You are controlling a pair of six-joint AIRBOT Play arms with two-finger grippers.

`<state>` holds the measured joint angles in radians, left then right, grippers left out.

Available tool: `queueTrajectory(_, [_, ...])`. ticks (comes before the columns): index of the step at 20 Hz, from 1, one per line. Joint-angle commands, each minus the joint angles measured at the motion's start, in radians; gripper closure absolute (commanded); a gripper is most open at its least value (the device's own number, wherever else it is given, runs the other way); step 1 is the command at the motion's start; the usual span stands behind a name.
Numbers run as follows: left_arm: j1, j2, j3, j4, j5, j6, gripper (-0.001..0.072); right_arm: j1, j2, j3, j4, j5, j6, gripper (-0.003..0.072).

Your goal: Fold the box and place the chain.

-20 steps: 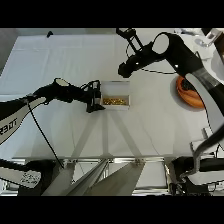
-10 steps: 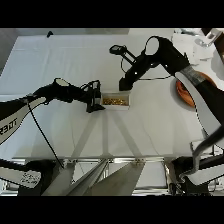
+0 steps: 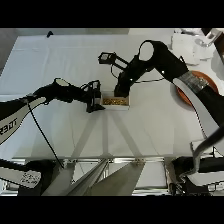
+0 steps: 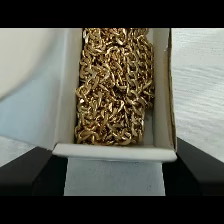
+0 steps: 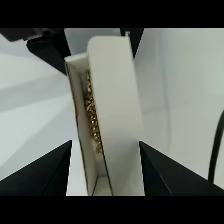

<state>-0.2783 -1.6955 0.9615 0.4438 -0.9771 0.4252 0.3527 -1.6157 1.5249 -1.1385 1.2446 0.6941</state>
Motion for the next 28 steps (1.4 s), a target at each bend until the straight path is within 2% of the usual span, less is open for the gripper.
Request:
queueTrajectory(1, [0.001,0.000,0.001,0.000,0.000,0.000,0.0317,0.034,0.056,-0.121,-0.016,-0.212,-0.059,0.0214])
queueTrajectory(3, [0.001,0.000,0.001,0.000,0.000,0.000,0.0317,0.043,0.084,-0.178,-0.011,-0.266,-0.089,0.0218])
queueTrajectory(5, [0.001,0.000,0.001,0.000,0.000,0.000,0.0317,0.044,0.122,-0.179,-0.007,-0.285,-0.097,0.0227])
queueTrajectory(9, [0.001,0.000,0.001,-0.001,0.000,0.000,0.0317,-0.003,0.221,-0.170,0.027,-0.476,-0.055,0.0232])
queueTrajectory(11, [0.001,0.000,0.001,-0.001,0.000,0.000,0.0317,-0.068,0.210,-0.164,0.044,-0.490,0.031,0.0289])
queueTrajectory(14, [0.001,0.000,0.001,-0.001,0.000,0.000,0.0317,-0.142,0.154,-0.164,0.059,-0.431,0.138,0.0287])
queueTrajectory(16, [0.001,0.000,0.001,-0.001,0.000,0.000,0.0317,-0.170,0.100,-0.164,0.113,-0.345,0.140,0.0287])
queueTrajectory(21, [0.001,0.000,0.001,-0.001,0.000,0.000,0.0317,-0.151,0.007,-0.164,0.185,-0.112,0.011,0.0278])
queueTrajectory(28, [0.001,0.000,0.001,-0.001,0.000,0.000,0.0317,-0.075,0.024,-0.164,0.194,-0.151,-0.148,0.0227])
